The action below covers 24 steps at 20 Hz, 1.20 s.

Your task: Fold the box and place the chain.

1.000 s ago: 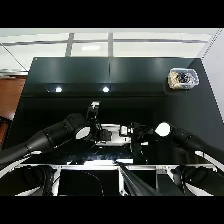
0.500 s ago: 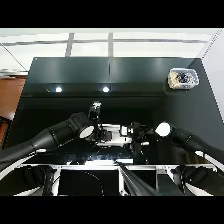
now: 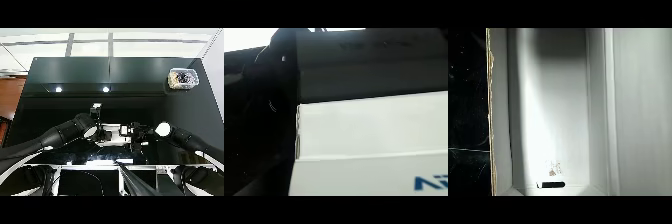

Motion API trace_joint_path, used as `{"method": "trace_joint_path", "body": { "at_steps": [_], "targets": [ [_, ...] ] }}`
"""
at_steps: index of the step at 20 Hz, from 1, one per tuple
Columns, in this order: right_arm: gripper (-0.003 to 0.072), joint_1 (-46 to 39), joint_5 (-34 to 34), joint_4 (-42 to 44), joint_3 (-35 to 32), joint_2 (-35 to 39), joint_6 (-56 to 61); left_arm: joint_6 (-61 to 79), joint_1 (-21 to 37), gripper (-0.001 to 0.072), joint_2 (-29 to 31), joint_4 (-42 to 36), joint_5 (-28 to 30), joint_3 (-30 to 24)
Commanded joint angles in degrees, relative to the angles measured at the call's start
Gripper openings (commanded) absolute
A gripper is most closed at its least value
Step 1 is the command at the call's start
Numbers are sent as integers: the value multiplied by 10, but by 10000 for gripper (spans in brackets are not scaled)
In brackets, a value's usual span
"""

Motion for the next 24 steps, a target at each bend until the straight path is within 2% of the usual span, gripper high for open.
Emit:
{"method": "trace_joint_path", "body": {
  "at_steps": [1, 4, 6, 10, 12, 13, 16, 18, 19, 20, 21, 22, 24],
  "targets": [
    [469, 1, 1, -1, 0, 0, 0, -11, 0, 274, -3, 14, -3, 0],
    [469, 1, 0, -1, 0, 0, 0, -21, 0, 272, -3, 19, 4, 0],
    [469, 1, 0, -1, 0, 0, 0, -21, 0, 222, -3, 19, 4, 0],
    [469, 1, 0, -1, 0, 0, 0, -21, 0, 218, -3, 31, 3, 0],
    [469, 1, 0, -1, 0, 0, 0, -21, 0, 143, -3, 31, 5, 0],
    [469, 1, 1, -1, 0, 0, 0, -21, 0, 141, -3, 30, 5, 0],
    [469, 1, 1, -1, 0, 0, 0, -20, 0, 28, -3, 30, 5, 0],
    [469, 1, 0, -1, 0, 0, 0, -20, 0, 29, -3, 30, 5, 1],
    [469, 1, 0, -1, 0, 0, 0, -20, 0, 35, -3, 30, 5, 1],
    [469, 1, 0, -1, 0, 0, 0, -20, 0, 110, -3, 30, 5, 1],
    [469, 1, 0, -1, 0, 0, 0, -20, 0, 233, -3, 31, 0, 3],
    [469, 1, 1, -1, 0, 0, 0, -20, 0, 312, -3, 33, -6, 7],
    [469, 1, 1, -1, 0, 0, 0, -20, 0, 319, -3, 47, -16, 16]
  ]
}}
